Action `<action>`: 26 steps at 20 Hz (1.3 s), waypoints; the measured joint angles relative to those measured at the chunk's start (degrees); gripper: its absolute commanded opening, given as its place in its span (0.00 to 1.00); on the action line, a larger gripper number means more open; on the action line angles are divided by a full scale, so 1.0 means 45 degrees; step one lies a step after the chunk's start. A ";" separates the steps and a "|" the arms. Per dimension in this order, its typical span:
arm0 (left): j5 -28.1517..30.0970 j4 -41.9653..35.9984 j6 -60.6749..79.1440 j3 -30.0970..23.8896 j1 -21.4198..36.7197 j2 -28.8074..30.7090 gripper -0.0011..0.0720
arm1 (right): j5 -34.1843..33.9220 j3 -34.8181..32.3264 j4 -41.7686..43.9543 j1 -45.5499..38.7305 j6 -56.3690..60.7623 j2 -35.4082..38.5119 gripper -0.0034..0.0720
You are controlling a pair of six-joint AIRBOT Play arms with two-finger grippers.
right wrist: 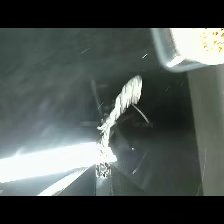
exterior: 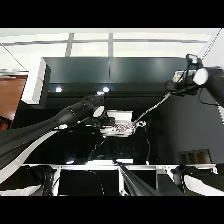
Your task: Fold the box and place the chain.
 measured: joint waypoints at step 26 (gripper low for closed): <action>-0.0005 0.0000 0.0000 0.0000 0.0000 0.0000 0.05 | 0.2569 -0.1039 0.8791 0.4099 -0.4930 0.1885 0.46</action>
